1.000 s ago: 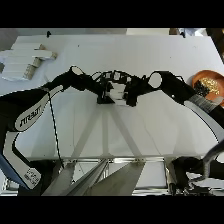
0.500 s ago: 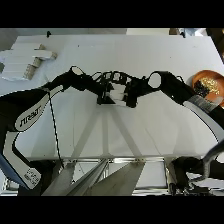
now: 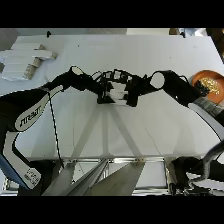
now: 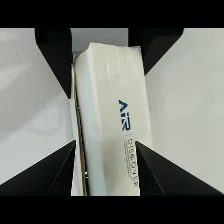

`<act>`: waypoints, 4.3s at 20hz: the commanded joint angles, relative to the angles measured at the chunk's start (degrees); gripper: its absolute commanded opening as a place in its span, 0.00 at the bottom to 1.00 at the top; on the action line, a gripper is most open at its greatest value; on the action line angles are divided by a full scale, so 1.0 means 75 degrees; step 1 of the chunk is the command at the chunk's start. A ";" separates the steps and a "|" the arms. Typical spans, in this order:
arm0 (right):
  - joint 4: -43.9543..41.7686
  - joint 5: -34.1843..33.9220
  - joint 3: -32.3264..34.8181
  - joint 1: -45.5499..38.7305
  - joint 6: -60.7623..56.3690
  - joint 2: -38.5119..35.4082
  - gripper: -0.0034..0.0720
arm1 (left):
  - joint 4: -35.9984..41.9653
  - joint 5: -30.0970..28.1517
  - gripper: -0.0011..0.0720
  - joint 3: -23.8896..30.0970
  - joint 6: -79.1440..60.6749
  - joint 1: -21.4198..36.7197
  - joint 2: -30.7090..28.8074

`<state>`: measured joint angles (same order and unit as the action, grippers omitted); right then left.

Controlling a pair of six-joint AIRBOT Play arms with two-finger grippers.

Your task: Fold the box and place the chain.

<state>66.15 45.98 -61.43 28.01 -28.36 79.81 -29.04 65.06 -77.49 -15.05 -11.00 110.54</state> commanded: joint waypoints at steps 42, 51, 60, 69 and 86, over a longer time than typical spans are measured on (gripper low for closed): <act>-0.5482 -0.0262 0.1067 -0.0886 -0.1958 0.1361 0.06 | -0.0020 0.0038 0.50 -0.0003 -0.0017 0.0003 -0.0003; -0.5406 -0.0262 0.1064 -0.0854 -0.1958 0.1355 0.06 | -0.0017 0.0038 0.50 -0.0003 -0.0017 0.0003 -0.0003; -0.5391 -0.1139 0.1064 -0.0857 -0.1550 -0.0452 0.06 | -0.0017 0.0038 0.50 -0.0003 -0.0017 0.0003 -0.0003; -0.5196 -0.0842 0.1064 -0.0734 -0.1976 -0.0184 0.06 | -0.0017 0.0038 0.50 -0.0003 -0.0017 0.0003 -0.0003; -0.5225 -0.1346 0.1064 -0.0125 -0.2200 0.1253 0.06 | -0.0017 0.0038 0.50 -0.0003 -0.0017 0.0003 -0.0003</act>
<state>26.13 36.25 -53.49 26.68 -44.38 87.77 -29.45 65.45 -77.49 -15.49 -10.94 110.54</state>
